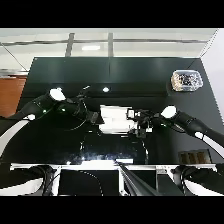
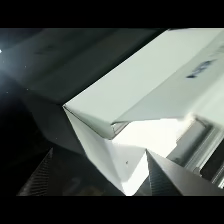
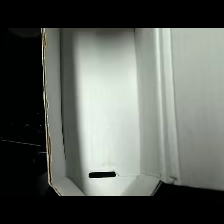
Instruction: Fold the box and place the chain.
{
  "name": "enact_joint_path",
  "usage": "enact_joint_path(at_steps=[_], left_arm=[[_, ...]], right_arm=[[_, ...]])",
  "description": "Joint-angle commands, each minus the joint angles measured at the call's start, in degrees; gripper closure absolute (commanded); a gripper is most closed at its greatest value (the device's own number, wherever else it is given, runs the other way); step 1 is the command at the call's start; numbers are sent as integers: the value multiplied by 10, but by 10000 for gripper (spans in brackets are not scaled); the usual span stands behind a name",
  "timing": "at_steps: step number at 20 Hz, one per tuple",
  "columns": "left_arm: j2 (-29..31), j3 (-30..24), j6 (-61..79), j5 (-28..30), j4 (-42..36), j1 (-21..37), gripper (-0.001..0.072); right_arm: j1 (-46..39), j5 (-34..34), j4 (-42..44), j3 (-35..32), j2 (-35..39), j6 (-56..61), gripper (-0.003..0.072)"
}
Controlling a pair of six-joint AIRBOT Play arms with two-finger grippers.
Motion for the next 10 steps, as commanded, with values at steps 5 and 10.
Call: enact_joint_path(at_steps=[5,10], left_arm=[[1,6,-187,119,115,-91,19],[1,29,-327,101,229,-120,21]], right_arm=[[0,-5,1,1,0,1,262],[0,-7,0,1,0,1,262]])
